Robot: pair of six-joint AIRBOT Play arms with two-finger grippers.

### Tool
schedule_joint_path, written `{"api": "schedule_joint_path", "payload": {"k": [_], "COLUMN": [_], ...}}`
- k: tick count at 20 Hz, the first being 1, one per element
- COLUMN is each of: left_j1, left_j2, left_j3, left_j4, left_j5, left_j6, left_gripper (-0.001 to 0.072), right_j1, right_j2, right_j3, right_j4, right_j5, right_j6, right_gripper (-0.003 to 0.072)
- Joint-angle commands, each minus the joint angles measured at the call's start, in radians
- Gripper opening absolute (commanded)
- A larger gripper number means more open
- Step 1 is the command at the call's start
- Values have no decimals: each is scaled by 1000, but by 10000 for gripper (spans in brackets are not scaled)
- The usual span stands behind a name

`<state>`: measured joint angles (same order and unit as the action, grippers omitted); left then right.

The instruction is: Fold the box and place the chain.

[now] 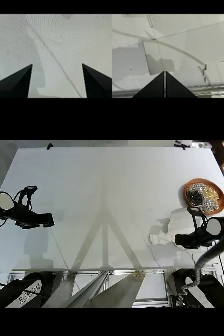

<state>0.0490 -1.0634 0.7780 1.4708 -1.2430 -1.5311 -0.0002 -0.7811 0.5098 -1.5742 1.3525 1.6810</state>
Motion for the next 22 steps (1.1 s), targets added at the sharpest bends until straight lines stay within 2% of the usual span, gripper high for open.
{"api": "schedule_joint_path", "payload": {"k": [1, 3, 6, 8, 9, 10, 12, 14, 16, 18, 19, 22], "left_j1": [0, 0, -1, -1, -1, 0, 0, 0, 0, 0, -1, 0], "left_j2": [1, 1, 1, 1, 1, 1, 1, 1, 1, 1, 1, 1], "left_j3": [-1, -1, -1, -1, -1, -1, -1, -1, -1, -1, -1, -1], "left_j4": [0, 0, 0, 0, 0, 0, 0, 0, 0, 0, 0, 0], "left_j5": [0, 0, 0, 0, 0, 0, 0, 0, 0, 0, 0, 0], "left_j6": [0, 0, 0, 0, 0, 0, 0, 0, 0, 0, 0, 0], "left_gripper": [700, 700, 700, 700, 700, 700, 700, 700, 700, 700, 700, 700], "right_j1": [-10, -10, -10, -10, -10, -10, -19, -71, -149, -242, -288, -400], "right_j2": [0, 0, -3, -31, -56, -93, -186, -290, -378, -429, -436, -435], "right_j3": [1, 3, 45, 143, 203, 275, 404, 492, 530, 534, 534, 534], "right_j4": [38, 84, 274, 237, 180, 101, -23, -26, -52, -121, -137, -143], "right_j5": [-34, -27, -40, -31, -6, 30, 106, 140, 163, 181, 177, 47], "right_j6": [-14, -29, -147, -167, -168, -167, -180, -222, -246, -280, -317, -422], "right_gripper": [7, 8, 14, 68, 210, 410, 415, 445, 579, 610, 610, 609]}}
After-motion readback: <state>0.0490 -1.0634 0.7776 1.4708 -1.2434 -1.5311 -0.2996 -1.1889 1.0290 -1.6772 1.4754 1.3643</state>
